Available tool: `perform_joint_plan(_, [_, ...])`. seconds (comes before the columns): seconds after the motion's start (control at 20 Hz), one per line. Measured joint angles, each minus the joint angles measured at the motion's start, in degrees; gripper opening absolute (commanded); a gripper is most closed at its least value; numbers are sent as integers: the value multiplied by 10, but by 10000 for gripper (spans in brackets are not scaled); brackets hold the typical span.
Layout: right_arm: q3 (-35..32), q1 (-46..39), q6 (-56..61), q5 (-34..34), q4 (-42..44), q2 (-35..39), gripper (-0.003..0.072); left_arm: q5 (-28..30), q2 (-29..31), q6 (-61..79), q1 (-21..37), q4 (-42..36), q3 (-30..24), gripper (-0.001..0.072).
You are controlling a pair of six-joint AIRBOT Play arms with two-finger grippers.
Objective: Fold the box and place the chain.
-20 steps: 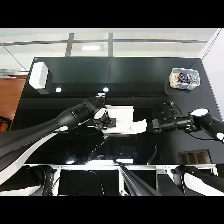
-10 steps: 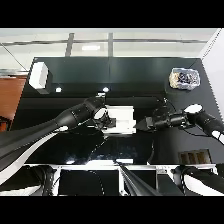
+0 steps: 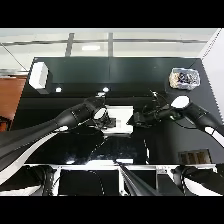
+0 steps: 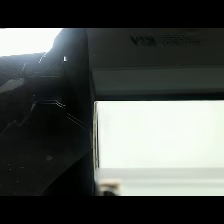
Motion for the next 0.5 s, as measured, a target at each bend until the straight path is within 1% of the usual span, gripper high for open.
perform_joint_plan(0.15, [36, 51, 106, -11, -104, 0, 472, 0, 0, 0, 0, 0, 0, 28])
perform_joint_plan(0.2, [45, 67, 139, -15, -137, 0, 449, 0, 0, 0, 0, 0, 0, 29])
perform_joint_plan(0.25, [51, 82, 167, -17, -166, 0, 405, 1, 0, 0, 0, 0, 0, 28])
perform_joint_plan(0.5, [68, 148, 292, -33, -279, -2, 405, 1, 0, 1, 0, 0, 0, 28])
